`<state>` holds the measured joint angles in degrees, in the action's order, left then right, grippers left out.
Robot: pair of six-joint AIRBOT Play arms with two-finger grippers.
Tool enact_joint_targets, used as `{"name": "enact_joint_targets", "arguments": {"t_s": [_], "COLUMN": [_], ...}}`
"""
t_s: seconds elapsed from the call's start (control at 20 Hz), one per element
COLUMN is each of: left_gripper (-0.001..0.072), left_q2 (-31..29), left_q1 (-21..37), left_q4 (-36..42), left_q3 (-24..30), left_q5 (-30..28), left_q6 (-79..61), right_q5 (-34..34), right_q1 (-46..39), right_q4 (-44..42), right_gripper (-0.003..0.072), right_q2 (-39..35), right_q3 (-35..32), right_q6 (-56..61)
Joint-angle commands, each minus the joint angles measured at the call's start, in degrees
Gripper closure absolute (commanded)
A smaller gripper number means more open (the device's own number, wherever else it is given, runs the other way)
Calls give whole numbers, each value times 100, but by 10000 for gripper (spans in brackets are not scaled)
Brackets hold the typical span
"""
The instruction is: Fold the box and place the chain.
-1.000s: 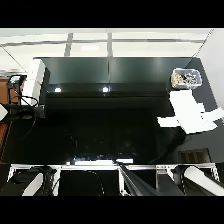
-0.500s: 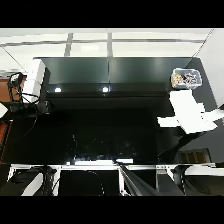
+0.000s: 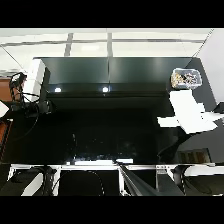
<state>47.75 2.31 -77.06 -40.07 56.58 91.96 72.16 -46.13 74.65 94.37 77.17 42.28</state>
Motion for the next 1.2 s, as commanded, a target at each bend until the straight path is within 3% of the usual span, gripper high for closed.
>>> {"name": "enact_joint_targets", "arguments": {"t_s": [0.0,0.05,0.1,0.3,0.5,0.65,0.85,1.0,1.15], "left_gripper": [-3,-3,-3,-3,-3,-3,-3,-3,-3], "left_q2": [61,68,68,68,68,90,297,715,1287], "left_q1": [4,4,4,4,4,0,-7,-7,-4], "left_q4": [26,26,26,22,22,22,339,1751,3740], "left_q3": [-4,-4,-4,-4,-4,-4,-4,-4,-11], "left_q5": [0,0,0,-4,-52,-249,-417,-428,-398], "left_q6": [0,0,0,-2,-28,-44,-157,-1349,-2839], "right_q5": [505,643,817,1290,1224,247,-1963,-3075,-3578], "right_q1": [48,68,101,426,918,1661,3005,4179,5278], "right_q4": [59,50,33,-551,-1829,-2944,-4959,-6087,-6398], "right_gripper": [509,635,668,668,668,669,668,668,668], "right_q2": [7,-9,-37,-415,-1270,-2293,-3893,-4489,-4531], "right_q3": [9,7,9,-39,-748,-1974,-4369,-5731,-6277], "right_q6": [103,101,103,402,420,153,-599,-901,-890]}}
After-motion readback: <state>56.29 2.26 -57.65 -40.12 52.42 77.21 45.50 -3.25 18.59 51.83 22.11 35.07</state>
